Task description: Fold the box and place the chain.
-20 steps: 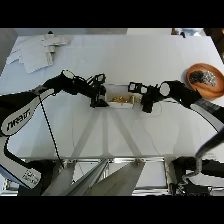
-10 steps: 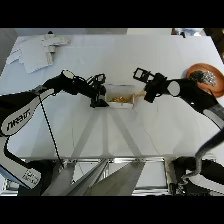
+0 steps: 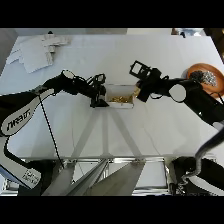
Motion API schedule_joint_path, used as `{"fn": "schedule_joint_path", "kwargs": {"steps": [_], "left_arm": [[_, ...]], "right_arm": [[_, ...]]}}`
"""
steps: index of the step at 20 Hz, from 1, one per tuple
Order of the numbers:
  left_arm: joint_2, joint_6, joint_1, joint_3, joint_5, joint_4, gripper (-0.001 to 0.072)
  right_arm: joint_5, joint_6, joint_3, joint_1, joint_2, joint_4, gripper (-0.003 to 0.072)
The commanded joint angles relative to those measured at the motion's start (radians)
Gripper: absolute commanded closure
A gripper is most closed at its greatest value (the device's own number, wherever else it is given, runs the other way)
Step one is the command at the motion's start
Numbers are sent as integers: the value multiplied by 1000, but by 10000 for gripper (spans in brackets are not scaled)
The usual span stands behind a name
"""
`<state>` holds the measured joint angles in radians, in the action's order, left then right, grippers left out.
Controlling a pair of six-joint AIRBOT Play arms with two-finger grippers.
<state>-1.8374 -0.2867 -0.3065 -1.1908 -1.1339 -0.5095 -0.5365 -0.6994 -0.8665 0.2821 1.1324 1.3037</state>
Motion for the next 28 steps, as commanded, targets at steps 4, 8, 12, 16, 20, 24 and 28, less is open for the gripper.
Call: {"fn": "schedule_joint_path", "kwargs": {"steps": [4,8,12,16,20,24,28], "left_arm": [[0,0,-1,0,0,0,293],[0,0,-1,0,0,0,293],[0,0,-1,0,0,0,293],[0,0,-1,0,0,0,293],[0,0,-1,0,0,0,293],[0,0,-1,0,0,0,293],[0,0,-1,0,0,0,293]], "right_arm": [[0,0,-3,159,-13,-83,673],[44,-13,-3,190,-13,-82,672],[178,-74,-3,170,-13,-66,672],[172,-89,-3,139,-26,-50,672],[182,-89,-3,79,-109,-62,644],[-43,-45,-3,-119,-202,-85,344],[-327,173,-2,-323,-92,-222,237]]}}
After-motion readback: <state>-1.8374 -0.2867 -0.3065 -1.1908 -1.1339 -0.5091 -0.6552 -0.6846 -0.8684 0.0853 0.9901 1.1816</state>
